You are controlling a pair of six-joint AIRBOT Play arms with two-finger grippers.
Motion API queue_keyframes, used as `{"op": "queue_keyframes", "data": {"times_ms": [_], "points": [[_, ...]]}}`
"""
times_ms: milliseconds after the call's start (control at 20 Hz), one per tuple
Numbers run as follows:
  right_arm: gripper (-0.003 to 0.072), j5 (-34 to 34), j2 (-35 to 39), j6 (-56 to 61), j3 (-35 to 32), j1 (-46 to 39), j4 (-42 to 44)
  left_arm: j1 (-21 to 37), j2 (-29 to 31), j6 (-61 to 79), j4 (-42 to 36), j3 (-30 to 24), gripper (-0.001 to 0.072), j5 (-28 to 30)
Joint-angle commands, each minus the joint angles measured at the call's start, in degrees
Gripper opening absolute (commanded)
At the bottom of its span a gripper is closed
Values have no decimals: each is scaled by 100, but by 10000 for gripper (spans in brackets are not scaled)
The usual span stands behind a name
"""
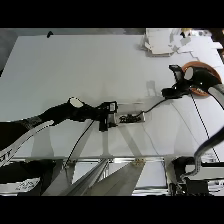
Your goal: Fold the box and place the chain.
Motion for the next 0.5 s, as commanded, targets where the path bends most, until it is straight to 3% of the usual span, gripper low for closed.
{"op": "queue_keyframes", "data": {"times_ms": [0,300,450], "points": [[20,50,-52,-48,-9,4,70,0,2,2,2,-2,254,2],[17,428,813,-55,-11,22,57,0,2,2,0,-2,254,2],[17,702,1687,-181,-149,96,695,0,2,2,2,-2,255,0]]}}
